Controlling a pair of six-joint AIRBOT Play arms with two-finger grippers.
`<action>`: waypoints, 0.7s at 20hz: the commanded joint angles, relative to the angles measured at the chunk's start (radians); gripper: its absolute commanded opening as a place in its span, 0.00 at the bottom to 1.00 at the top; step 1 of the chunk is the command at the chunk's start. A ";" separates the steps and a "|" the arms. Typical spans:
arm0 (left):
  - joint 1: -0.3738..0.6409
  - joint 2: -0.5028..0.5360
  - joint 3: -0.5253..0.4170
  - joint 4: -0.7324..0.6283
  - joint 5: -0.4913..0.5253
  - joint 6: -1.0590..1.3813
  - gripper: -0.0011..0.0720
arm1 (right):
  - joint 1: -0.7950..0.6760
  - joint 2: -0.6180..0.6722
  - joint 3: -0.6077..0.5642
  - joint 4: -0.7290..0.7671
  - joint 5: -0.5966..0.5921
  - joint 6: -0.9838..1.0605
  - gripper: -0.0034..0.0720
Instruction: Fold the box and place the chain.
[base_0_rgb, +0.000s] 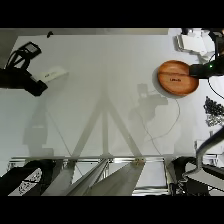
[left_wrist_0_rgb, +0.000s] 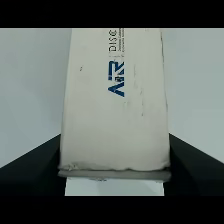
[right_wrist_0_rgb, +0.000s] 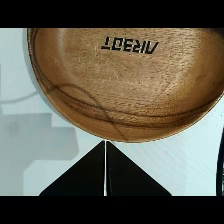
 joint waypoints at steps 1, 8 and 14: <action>0.042 0.008 -0.093 0.004 0.391 -0.222 0.02 | 0.000 0.000 0.000 0.000 0.000 0.000 0.06; 0.054 -0.162 -0.407 -0.077 0.775 -0.303 0.02 | 0.000 0.000 0.000 0.000 0.000 0.000 0.06; 0.054 -0.304 -0.411 -0.077 0.830 -0.303 0.06 | 0.000 0.000 0.000 0.000 0.000 0.000 0.06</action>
